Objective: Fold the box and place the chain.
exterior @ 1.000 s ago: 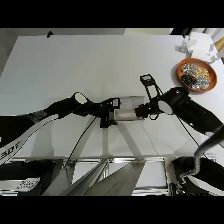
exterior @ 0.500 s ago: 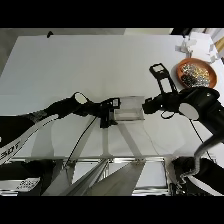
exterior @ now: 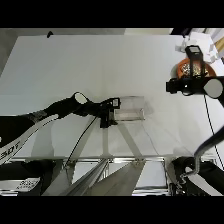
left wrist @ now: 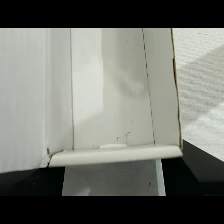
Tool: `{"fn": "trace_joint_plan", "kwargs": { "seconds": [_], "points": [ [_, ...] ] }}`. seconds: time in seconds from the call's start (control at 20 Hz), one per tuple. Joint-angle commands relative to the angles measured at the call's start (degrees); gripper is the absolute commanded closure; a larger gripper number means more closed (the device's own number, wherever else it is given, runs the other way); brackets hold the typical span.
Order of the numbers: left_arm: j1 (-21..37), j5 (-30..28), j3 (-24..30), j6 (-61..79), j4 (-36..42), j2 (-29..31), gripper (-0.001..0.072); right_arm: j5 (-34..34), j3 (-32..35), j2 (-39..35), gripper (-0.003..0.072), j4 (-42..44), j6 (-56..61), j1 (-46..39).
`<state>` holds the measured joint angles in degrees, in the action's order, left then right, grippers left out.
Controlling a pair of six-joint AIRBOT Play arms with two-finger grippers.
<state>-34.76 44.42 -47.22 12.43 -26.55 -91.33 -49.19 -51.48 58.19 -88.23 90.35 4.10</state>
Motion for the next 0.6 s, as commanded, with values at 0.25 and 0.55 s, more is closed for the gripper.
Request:
{"fn": "trace_joint_plan", "kwargs": {
  "seconds": [0.25, 0.55],
  "points": [
    [0.0, 0.0, 0.0, 0.0, 0.0, 0.0, 0.0504, 0.8, -14.1, 18.6, 0.0335, 3.1, -5.9, -11.8],
    [0.0, 0.0, 0.0, 0.0, 0.0, 0.0, 0.0504, 2.2, -16.0, 24.0, 0.0362, 2.8, -5.3, -17.9]
  ]
}}
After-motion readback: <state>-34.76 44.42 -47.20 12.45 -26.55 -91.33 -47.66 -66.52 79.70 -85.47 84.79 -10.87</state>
